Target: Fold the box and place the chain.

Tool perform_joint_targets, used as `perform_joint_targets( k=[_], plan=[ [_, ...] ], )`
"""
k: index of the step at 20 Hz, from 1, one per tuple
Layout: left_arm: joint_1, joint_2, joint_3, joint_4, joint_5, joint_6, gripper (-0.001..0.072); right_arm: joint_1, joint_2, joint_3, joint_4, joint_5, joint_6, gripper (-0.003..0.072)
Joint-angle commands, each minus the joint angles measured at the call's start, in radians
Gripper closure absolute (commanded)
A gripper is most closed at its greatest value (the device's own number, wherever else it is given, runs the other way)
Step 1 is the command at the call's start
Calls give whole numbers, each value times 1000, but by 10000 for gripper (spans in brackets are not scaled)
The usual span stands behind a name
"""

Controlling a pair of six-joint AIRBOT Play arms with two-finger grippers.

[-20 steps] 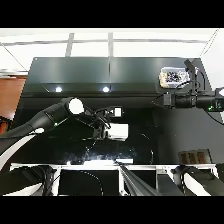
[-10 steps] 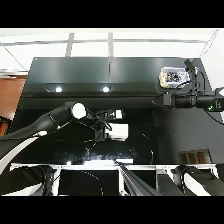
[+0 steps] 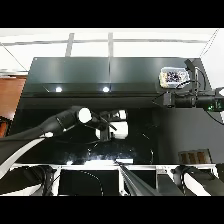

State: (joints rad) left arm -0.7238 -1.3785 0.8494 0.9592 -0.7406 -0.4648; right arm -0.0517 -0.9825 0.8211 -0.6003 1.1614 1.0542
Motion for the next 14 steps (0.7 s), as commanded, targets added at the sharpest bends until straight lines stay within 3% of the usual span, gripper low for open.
perform_joint_targets(
  k=[1, 3, 7, 11, 14],
  plan=[
    [148, -1, 59, 176, -114, -231, 429, 0, 1, 0, 0, 2, 0, 671],
    [324, -2, 112, 278, -163, -318, 429, 0, 1, 0, 1, 2, 1, 671],
    [748, -59, 296, 334, -107, -507, 414, 1, 1, 0, 2, 5, 16, 671],
    [990, -336, 707, 494, -303, -703, 415, 20, 1, 0, 2, 21, 14, 671],
    [1062, -514, 968, 446, -317, -785, 415, 44, 1, 0, 1, 19, 14, 671]
  ],
)
